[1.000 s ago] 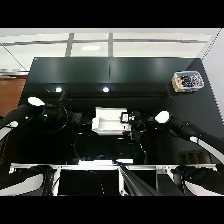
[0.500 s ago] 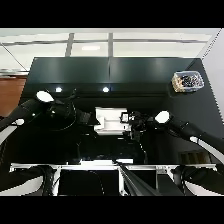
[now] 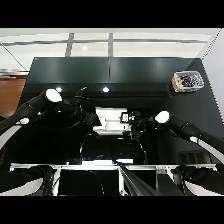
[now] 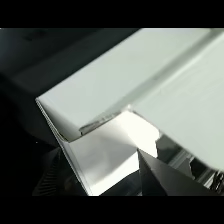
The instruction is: Fold the box and place the chain.
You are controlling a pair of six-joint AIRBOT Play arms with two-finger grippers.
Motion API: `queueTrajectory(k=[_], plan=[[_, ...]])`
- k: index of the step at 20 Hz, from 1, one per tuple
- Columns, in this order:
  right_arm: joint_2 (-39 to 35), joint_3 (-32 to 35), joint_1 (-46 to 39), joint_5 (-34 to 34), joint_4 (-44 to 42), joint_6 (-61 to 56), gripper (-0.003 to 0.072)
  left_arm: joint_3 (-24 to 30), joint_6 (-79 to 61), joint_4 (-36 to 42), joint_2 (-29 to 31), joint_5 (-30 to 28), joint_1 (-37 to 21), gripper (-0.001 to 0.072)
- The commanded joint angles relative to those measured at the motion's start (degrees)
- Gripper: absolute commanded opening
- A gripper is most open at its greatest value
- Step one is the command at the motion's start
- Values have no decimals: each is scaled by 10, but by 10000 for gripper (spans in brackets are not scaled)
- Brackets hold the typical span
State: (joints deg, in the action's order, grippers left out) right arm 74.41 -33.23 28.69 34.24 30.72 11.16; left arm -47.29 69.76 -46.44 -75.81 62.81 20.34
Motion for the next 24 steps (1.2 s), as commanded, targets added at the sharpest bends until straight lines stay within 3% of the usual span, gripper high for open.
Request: queueTrajectory(k=[1,11,15,18,19,24], plan=[[0,0,0,0,0,0,228,-10,96,-57,0,-31,33,540],[0,0,0,0,0,0,228,-26,304,-219,0,-73,125,539],[0,0,0,0,0,0,228,-36,410,-330,-1,-66,172,539],[0,0,0,0,0,0,228,-47,447,-344,-3,-66,189,539],[0,0,0,0,0,0,228,-53,455,-349,-5,-64,194,507],[0,0,0,0,0,0,228,-107,508,-417,-50,26,224,480]])
